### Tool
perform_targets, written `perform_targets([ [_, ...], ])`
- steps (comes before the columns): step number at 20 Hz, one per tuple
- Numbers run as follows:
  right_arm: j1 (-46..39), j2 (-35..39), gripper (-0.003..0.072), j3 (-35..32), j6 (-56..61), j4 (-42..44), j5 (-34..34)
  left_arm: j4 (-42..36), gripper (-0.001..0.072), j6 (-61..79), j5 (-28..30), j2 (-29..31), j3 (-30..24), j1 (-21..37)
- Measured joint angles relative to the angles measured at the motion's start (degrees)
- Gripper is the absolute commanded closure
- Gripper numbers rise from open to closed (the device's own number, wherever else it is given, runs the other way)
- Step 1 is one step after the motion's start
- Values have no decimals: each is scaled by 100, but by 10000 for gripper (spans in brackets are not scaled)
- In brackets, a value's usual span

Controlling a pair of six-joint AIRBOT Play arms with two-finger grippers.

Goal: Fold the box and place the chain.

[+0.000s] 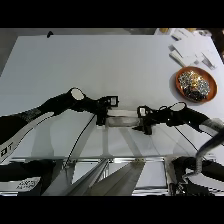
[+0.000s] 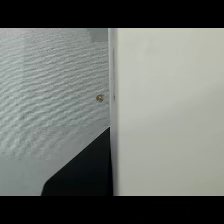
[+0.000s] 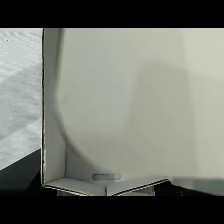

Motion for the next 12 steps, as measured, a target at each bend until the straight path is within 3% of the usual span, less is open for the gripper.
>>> perform_targets([
  [4,61,0,340,0,136,-33,-66,-2,698,0,2,0,0,2],
  [6,74,0,245,0,168,-33,-79,-4,698,0,4,0,0,2],
  [9,50,0,220,-2,179,20,-83,-9,698,0,7,0,0,2],
  [11,-26,-9,81,-4,179,114,-50,-11,698,0,13,0,0,2],
  [12,-68,-11,71,-7,201,173,-15,-11,698,0,15,0,0,2],
])
